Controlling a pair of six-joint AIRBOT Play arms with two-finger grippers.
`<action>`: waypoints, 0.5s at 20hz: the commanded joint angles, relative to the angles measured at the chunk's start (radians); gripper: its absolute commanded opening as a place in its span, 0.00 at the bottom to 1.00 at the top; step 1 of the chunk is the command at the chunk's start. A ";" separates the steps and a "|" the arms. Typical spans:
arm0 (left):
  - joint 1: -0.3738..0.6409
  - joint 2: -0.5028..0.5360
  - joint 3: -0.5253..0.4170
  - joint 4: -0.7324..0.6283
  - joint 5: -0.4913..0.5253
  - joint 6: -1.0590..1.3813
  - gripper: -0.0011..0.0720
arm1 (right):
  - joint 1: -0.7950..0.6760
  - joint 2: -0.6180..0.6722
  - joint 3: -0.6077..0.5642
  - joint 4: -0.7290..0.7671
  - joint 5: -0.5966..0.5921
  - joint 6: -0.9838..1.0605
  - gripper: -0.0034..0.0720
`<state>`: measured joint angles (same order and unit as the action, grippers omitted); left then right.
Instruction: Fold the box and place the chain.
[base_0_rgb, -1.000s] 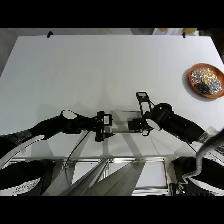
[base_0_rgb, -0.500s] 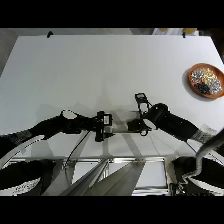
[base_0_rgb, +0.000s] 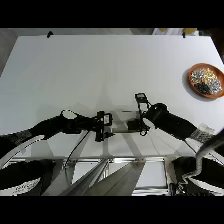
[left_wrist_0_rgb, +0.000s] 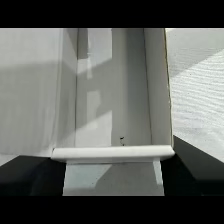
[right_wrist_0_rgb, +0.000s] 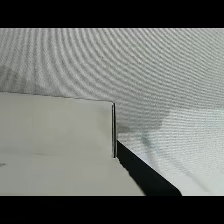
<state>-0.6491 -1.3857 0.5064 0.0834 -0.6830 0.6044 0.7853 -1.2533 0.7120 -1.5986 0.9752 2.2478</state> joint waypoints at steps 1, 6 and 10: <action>0.000 0.000 0.000 0.000 -0.001 -0.002 0.39 | 0.001 0.001 0.000 0.005 -0.008 0.006 0.28; 0.000 0.000 0.000 0.000 -0.001 -0.002 0.39 | -0.003 0.021 0.000 -0.002 -0.018 0.007 0.31; 0.000 0.000 0.000 0.000 -0.001 -0.002 0.39 | -0.034 0.039 0.000 -0.001 -0.013 0.007 0.30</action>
<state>-0.6487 -1.3857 0.5064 0.0837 -0.6849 0.6029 0.7673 -1.2243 0.7113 -1.5993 0.9596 2.2543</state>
